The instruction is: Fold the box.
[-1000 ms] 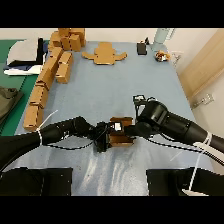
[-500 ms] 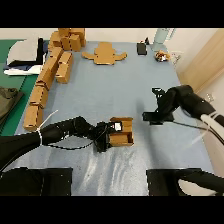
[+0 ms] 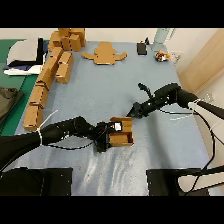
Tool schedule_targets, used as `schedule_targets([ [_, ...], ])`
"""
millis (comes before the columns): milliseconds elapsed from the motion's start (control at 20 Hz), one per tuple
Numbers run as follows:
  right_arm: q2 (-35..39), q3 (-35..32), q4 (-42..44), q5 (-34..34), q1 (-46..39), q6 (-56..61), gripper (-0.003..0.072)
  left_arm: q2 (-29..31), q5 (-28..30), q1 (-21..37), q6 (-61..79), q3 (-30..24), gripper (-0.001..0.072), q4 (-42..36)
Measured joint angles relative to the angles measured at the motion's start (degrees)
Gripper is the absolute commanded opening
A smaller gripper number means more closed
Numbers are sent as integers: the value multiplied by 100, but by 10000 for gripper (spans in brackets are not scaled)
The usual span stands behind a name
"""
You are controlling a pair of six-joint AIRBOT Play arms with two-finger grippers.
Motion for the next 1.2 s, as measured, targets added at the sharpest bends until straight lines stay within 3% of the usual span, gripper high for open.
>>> schedule_targets([
  [250,1003,-1001,192,-92,385,-1032,4,0,0,0,0,0,472,2],
  [500,2343,-2022,-179,1084,1012,-1617,6,0,0,0,0,0,472,2],
  [900,3698,-2538,-1799,2994,2815,-1812,13,0,0,0,0,0,472,2],
  [950,3862,-2583,-2046,3239,3040,-1810,93,0,0,0,0,0,472,2],
  [1050,4113,-2686,-2465,3587,3375,-1810,364,0,0,0,0,0,472,2],
  [1200,4227,-2798,-2900,3886,3587,-1803,369,0,2,0,0,0,472,0],
])
